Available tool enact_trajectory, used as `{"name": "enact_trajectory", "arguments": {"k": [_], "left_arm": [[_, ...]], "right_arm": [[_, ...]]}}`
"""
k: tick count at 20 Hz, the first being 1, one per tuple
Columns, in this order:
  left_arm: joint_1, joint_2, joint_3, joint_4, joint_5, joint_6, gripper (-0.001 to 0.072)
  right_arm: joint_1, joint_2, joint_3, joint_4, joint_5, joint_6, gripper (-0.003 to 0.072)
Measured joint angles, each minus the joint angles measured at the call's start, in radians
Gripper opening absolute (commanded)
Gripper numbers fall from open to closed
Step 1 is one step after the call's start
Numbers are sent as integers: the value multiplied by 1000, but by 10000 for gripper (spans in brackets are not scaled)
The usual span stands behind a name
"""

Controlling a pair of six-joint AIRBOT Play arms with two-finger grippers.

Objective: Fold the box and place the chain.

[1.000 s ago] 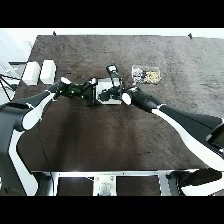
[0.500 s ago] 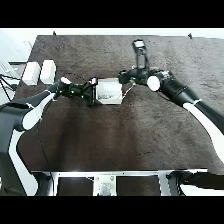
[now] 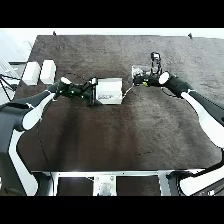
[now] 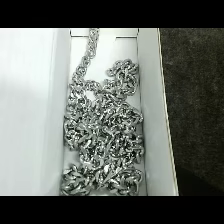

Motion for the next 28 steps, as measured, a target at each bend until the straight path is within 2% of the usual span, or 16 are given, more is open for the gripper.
{"name": "enact_trajectory", "arguments": {"k": [8, 12, 14, 15, 19, 22, 28], "left_arm": [[0, 0, 0, 0, 0, 0, 531], [0, 0, 0, 0, 0, 0, 531], [0, 0, 0, 0, 0, 0, 532], [0, 0, 0, 0, 0, 0, 531], [0, 0, 0, 0, 0, 0, 531], [0, 0, 0, 0, 0, 0, 531], [0, 0, 0, 0, 0, 0, 532]], "right_arm": [[-18, -126, 93, 94, 53, -77, 494], [-26, -148, 102, 103, 32, -82, 290], [-27, -151, 111, 106, 19, -84, 56], [-27, -152, 114, 109, 16, -84, 17], [-27, -137, 120, 125, 21, -84, 9], [-27, -84, 122, 128, 67, -93, 9], [-4, 127, 122, 80, 157, -106, 8]]}}
